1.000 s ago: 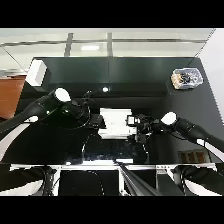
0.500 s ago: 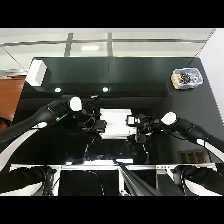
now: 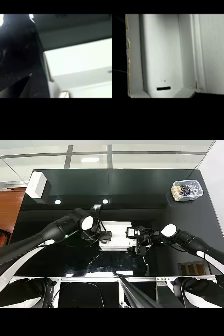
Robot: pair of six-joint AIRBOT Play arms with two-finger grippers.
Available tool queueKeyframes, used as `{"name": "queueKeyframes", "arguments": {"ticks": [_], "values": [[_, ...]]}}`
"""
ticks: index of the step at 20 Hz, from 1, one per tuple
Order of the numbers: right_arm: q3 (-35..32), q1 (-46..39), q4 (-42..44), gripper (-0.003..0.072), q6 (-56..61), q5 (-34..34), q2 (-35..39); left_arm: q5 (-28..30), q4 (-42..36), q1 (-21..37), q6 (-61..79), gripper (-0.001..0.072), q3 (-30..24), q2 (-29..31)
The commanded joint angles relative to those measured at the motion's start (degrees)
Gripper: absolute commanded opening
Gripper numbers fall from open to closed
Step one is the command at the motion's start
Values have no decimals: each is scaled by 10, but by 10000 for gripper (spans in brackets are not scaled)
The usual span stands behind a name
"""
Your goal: Fold the box and place the chain.
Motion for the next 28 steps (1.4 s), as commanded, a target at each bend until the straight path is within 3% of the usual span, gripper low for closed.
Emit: {"name": "queueKeyframes", "arguments": {"ticks": [1,4,10,11,12,13,17,21,22,23,24,27,28], "values": [[0,1,0,535,0,0,0,-26,45,-22,-64,482,24,-19],[0,1,0,535,0,0,0,-53,39,-23,-77,482,27,-42],[0,1,0,535,0,0,0,-43,27,-25,-105,481,30,-49],[0,1,0,535,0,0,0,-41,27,-25,-109,455,31,-50],[0,1,0,536,0,0,0,-41,27,-25,-111,261,31,-50],[0,1,0,535,0,0,0,-38,26,-25,-111,148,31,-50],[0,1,0,536,0,0,0,-35,26,-25,-111,26,31,-50],[0,1,0,535,0,0,0,-28,21,-25,-111,42,31,-50],[0,1,0,535,0,0,0,-26,17,-25,-111,167,31,-50],[0,1,0,535,0,0,0,-25,16,-25,-111,391,31,-50],[0,1,0,536,0,0,0,-25,16,-25,-111,499,31,-50],[0,1,0,535,0,0,0,-25,20,-25,-111,502,31,-50],[0,2,-1,535,0,0,0,-23,23,-25,-113,473,31,-50]]}}
